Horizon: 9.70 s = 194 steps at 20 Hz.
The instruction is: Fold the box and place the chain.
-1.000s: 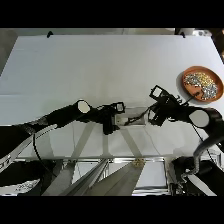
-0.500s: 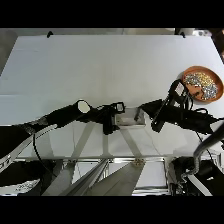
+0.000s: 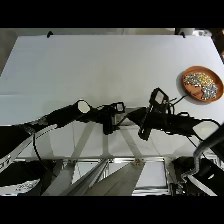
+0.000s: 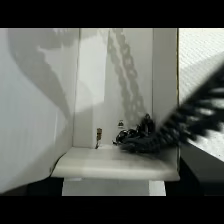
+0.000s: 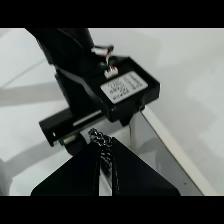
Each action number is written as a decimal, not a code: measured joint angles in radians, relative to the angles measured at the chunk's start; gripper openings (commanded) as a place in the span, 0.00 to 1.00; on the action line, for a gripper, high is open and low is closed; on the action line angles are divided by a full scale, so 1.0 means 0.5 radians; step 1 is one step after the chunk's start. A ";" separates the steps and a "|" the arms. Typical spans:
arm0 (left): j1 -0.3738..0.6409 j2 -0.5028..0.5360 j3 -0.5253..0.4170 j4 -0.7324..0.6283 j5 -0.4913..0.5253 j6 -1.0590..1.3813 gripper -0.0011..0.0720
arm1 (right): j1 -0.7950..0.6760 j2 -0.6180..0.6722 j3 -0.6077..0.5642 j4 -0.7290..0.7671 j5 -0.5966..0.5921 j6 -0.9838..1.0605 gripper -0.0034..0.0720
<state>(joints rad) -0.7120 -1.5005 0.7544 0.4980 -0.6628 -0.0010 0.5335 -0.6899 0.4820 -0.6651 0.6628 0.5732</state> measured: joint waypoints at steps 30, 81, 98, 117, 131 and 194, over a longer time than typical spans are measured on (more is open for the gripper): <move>0.000 0.000 0.000 0.000 0.000 0.001 0.61 | -0.765 0.140 -0.227 -1.028 0.453 -0.076 0.43; 0.000 0.000 0.000 0.000 -0.001 0.001 0.61 | -0.594 0.250 -0.013 0.593 0.383 -0.306 0.07; 0.000 0.000 0.000 -0.001 -0.001 0.000 0.61 | -0.594 -0.532 -0.016 0.407 0.388 -0.325 0.41; 0.000 0.000 0.000 0.000 0.000 0.001 0.61 | -0.851 -0.519 -0.039 -0.639 0.481 -1.118 0.83; 0.000 0.000 0.000 -0.001 -0.001 -0.002 0.61 | -0.682 -0.879 -0.043 -0.211 -0.031 -1.834 0.49; 0.000 0.000 0.000 -0.001 -0.001 0.001 0.61 | -0.962 -0.235 0.023 -0.537 0.434 -0.326 0.36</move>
<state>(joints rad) -0.7120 -1.5005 0.7544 0.4976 -0.6632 -0.0006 0.0525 -0.8074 0.4934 -0.9337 0.8799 0.4103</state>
